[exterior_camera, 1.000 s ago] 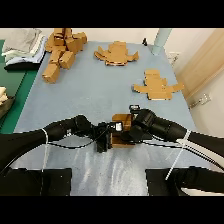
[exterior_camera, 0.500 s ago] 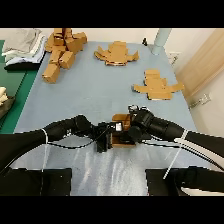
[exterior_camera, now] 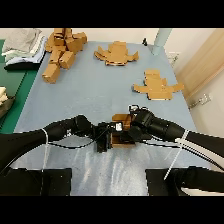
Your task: Fold the box.
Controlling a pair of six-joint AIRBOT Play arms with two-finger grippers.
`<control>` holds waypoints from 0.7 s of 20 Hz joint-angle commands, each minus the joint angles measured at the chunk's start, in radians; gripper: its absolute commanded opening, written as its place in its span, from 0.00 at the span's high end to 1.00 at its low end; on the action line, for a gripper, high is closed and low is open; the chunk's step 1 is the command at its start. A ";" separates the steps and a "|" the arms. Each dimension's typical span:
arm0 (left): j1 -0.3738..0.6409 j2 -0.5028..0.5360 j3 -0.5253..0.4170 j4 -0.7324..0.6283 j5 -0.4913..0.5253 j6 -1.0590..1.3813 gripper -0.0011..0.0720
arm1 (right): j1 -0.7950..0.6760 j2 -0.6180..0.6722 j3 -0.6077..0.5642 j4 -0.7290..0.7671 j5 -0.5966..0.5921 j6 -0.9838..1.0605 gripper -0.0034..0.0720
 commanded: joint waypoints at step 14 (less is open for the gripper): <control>0.001 0.000 0.001 0.000 0.000 0.000 0.27 | -0.129 0.227 0.073 -0.026 -0.188 -0.082 0.58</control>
